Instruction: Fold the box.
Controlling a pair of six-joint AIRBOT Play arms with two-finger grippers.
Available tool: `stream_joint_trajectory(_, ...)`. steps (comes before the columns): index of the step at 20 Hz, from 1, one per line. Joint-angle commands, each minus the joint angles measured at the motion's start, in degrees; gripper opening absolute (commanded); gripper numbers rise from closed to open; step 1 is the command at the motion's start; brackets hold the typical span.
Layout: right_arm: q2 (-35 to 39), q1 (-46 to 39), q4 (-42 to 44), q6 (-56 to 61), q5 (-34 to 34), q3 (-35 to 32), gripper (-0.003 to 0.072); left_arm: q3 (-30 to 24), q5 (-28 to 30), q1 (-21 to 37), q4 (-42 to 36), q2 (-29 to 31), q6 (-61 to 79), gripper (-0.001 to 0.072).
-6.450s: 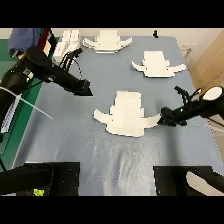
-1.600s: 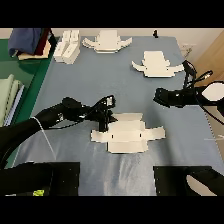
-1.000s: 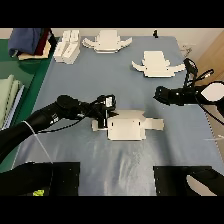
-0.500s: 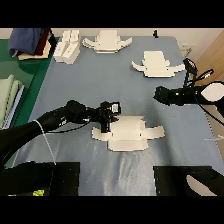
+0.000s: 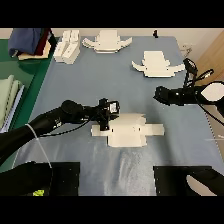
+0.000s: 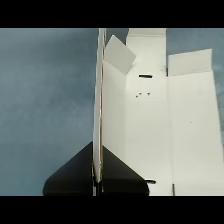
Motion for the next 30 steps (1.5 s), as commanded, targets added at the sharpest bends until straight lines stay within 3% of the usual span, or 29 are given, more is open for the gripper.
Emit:
stream_joint_trajectory(1,0.0,0.0,0.0,0.0,-0.1,0.0,0.0007,0.0,2.0,0.0,-1.2,4.8,2.4,0.0013)
stream_joint_trajectory(7,0.0,0.1,1.1,0.0,-0.6,0.0,0.0007,-4.3,4.4,-1.6,-2.1,2.5,3.2,0.0013)
stream_joint_trajectory(9,0.0,0.1,1.1,0.0,-1.0,0.0,0.0007,-5.6,6.6,-3.1,-5.4,1.0,7.5,0.0012)
stream_joint_trajectory(14,0.0,1.6,0.8,0.0,-1.7,0.0,0.0007,-5.7,6.1,-4.0,-10.2,-2.9,9.8,0.0013)
stream_joint_trajectory(28,0.0,3.4,-0.2,0.0,-2.5,0.0,0.0007,-5.6,4.9,-3.9,-9.5,-2.0,9.4,0.0019)
stream_joint_trajectory(30,0.0,3.4,-0.2,0.0,-2.5,0.0,0.0007,-5.5,6.9,-3.9,-9.4,-1.9,9.6,0.0017)
